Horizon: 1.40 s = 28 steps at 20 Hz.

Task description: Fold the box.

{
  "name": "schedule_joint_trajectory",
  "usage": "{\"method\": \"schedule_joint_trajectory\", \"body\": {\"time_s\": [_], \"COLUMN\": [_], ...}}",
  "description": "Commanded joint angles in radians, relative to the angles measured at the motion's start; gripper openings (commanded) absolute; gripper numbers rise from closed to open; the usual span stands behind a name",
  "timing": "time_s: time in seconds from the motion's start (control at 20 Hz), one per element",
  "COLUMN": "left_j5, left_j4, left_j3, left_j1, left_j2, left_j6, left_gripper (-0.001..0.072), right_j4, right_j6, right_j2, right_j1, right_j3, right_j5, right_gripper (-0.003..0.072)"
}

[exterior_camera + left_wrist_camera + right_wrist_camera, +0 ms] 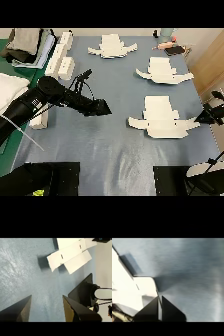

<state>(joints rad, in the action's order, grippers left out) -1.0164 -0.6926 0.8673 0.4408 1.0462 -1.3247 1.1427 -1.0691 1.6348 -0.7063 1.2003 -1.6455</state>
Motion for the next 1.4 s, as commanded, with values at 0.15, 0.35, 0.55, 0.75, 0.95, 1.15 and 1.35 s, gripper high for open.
{"method": "schedule_joint_trajectory", "body": {"time_s": [0.15,0.35,0.55,0.75,0.95,1.15,1.35], "left_j5": [-0.001,-0.04,-0.103,-0.147,-0.169,-0.126,-0.08], "left_j4": [-0.011,-0.011,-0.02,-0.045,-0.048,-0.048,-0.049], "left_j3": [0.0,0.0,0.0,0.0,0.0,0.0,0.0], "left_j1": [-0.019,-0.084,-0.151,-0.2,-0.212,-0.215,-0.276], "left_j2": [-0.001,-0.001,-0.001,-0.001,-0.001,0.0,0.022], "left_j6": [0.002,0.067,0.13,0.151,0.155,0.17,0.201], "left_gripper": [0.0603,0.0604,0.0603,0.0603,0.0603,0.0603,0.0604], "right_j4": [-0.301,-0.385,-0.385,-0.369,-0.386,-0.467,-0.48], "right_j6": [0.031,0.034,-0.039,-0.094,-0.094,0.021,0.129], "right_j2": [-0.029,-0.195,-0.348,-0.346,-0.338,-0.339,-0.397], "right_j1": [0.161,0.309,0.437,0.513,0.528,0.544,0.686], "right_j3": [-0.027,-0.211,-0.425,-0.492,-0.493,-0.494,-0.571], "right_j5": [-0.07,0.135,0.362,0.439,0.46,0.424,0.443], "right_gripper": [0.0,-0.0001,0.001,0.0252,0.0229,0.0,0.0]}}
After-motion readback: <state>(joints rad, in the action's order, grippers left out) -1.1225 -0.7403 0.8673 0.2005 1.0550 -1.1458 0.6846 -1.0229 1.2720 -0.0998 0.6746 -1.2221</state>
